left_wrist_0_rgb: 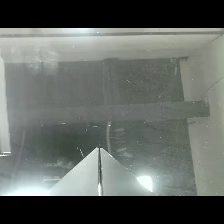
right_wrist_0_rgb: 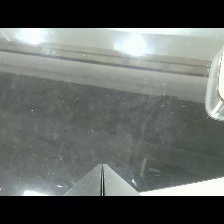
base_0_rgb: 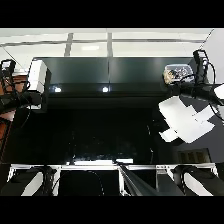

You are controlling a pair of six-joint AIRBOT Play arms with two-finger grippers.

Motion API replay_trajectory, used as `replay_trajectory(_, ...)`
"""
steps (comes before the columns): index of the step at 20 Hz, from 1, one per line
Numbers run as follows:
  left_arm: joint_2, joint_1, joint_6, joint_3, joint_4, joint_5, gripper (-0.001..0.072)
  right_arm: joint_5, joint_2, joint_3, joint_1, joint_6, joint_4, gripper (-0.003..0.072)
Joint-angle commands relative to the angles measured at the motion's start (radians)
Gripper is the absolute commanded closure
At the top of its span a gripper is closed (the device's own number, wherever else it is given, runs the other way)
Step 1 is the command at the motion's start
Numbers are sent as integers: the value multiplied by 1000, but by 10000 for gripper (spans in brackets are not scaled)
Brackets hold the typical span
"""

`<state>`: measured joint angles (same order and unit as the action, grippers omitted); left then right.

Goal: Fold the box and place the chain.

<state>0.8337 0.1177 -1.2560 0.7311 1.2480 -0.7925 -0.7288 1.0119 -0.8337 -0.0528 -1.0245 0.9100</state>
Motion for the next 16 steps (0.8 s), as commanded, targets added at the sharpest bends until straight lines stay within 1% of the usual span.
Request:
replay_trajectory(1,0,0,0,-1,0,0,680,0,-1,0,1,0,0,672)
replay_trajectory(4,0,0,0,-1,0,1,680,0,-1,0,1,-1,-2,672)
replay_trajectory(6,0,0,-4,-1,-7,2,679,10,0,0,2,0,-53,672)
replay_trajectory(7,0,0,-4,-1,-7,2,680,48,0,0,2,0,-77,672)
replay_trajectory(8,0,0,-4,-1,-7,2,679,115,2,0,4,0,-83,672)
replay_trajectory(9,0,-1,-5,-1,-11,4,680,166,4,0,3,0,-82,654)
replay_trajectory(10,0,-1,-5,-1,-35,13,680,220,11,0,3,-13,-85,269)
replay_trajectory(11,0,0,-5,-1,-61,31,679,259,20,0,3,-56,-97,-34)
replay_trajectory(13,0,-1,-5,-1,-85,36,679,314,37,0,-11,-68,-76,-34)
replay_trajectory(14,0,0,-5,-1,-85,38,677,344,55,-2,-46,-71,-60,-34)
replay_trajectory(15,3,0,-5,-1,-85,42,655,351,86,-21,-107,-101,-31,-34)
replay_trajectory(16,9,-1,-6,-1,-85,47,342,296,143,-78,-208,-176,18,-34)
